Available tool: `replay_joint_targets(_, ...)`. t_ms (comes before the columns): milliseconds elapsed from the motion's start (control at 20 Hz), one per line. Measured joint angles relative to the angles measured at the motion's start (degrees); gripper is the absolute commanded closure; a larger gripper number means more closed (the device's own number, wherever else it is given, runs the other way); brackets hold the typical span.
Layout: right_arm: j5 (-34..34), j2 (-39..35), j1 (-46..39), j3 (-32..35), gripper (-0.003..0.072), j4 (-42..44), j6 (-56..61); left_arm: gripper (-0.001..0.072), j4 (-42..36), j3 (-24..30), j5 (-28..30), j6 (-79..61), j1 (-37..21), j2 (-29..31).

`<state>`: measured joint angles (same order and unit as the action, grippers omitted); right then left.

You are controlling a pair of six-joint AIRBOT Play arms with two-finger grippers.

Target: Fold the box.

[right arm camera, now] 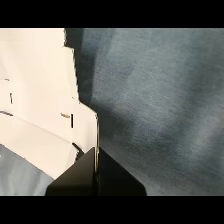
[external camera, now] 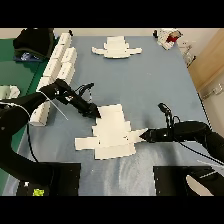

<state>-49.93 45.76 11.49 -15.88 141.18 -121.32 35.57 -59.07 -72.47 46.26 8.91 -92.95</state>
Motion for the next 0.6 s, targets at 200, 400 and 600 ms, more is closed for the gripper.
replay_joint_targets(200,-0.20,0.00,0.00,0.00,0.0684,-0.87,0.90,0.0368,-2.95,-1.33,-4.11,-4.79,0.00,-1.62)
replay_joint_targets(400,-0.22,0.00,0.00,0.00,0.0683,-1.36,1.14,0.0369,-3.65,-1.90,-7.52,-7.82,0.09,-2.05)
replay_joint_targets(600,-0.24,0.00,0.00,0.00,0.0683,-1.51,1.29,0.0370,-3.56,-2.05,-8.83,-9.62,1.55,-2.19)
